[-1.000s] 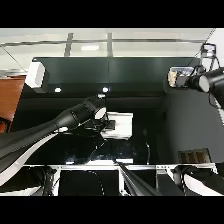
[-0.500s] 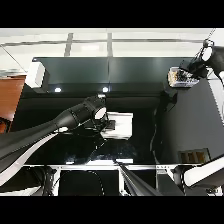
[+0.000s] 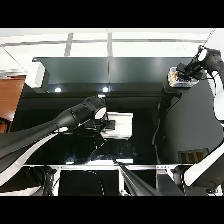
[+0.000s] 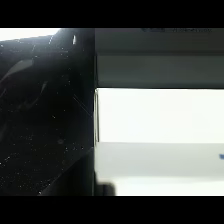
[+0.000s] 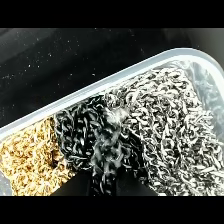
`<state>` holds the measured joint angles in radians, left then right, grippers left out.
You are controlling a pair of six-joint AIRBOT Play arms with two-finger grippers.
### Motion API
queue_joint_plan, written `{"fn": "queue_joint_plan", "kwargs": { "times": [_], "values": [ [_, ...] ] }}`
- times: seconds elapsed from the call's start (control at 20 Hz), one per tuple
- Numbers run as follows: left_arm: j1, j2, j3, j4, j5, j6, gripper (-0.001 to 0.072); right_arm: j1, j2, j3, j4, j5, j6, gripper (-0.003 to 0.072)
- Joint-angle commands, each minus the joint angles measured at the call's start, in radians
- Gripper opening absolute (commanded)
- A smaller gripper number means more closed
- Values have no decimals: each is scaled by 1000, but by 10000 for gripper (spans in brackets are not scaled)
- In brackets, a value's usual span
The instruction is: Fold the box and place the chain.
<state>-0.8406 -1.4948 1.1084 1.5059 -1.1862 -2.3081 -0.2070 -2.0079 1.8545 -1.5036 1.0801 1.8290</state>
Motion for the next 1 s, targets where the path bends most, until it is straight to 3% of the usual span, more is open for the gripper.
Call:
{"fn": "queue_joint_plan", "kwargs": {
  "times": [0.0, 0.5, 0.65, 0.95],
  "values": [
    [0, 0, 0, 0, -1, 0, 25, -2, 16, 25, 6, 92, -45, 8],
    [0, 0, 0, 0, -1, 0, 24, 23, 459, 29, 19, 144, -233, 8],
    [0, 0, 0, 0, 0, 0, 25, 43, 599, 28, 87, 185, -343, 8],
    [0, 0, 0, 1, 8, 0, 24, 154, 853, -17, 197, 280, -346, 8]
  ]
}}
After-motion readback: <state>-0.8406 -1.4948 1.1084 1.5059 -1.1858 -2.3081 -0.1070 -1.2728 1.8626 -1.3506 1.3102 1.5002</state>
